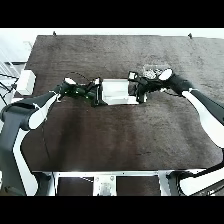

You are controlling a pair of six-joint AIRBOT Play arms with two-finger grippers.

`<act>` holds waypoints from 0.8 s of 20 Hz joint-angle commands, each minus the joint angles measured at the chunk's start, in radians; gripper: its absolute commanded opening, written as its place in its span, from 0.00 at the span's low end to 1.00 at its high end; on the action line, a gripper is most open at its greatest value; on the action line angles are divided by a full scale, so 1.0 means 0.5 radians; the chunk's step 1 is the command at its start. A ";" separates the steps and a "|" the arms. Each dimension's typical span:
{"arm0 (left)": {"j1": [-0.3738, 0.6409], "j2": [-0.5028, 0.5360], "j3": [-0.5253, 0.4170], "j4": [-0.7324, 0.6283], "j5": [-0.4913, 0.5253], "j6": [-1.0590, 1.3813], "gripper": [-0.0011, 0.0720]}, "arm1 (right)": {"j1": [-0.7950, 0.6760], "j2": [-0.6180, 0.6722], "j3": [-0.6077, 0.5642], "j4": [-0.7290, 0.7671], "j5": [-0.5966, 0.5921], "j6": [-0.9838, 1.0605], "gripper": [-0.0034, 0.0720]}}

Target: Fold the box and place the chain.

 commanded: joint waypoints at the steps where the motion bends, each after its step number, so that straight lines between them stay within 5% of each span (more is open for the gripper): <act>1: -0.001 0.000 0.000 0.001 -0.002 0.002 0.54 | -0.082 0.150 0.000 -0.063 0.055 0.297 0.07; 10: -0.001 0.000 0.000 0.001 -0.001 0.002 0.54 | -0.558 0.224 -0.002 -0.060 0.056 1.551 0.06; 16: -0.001 0.000 0.000 0.001 -0.002 0.002 0.54 | -0.604 0.013 -0.034 -0.002 0.229 1.658 0.06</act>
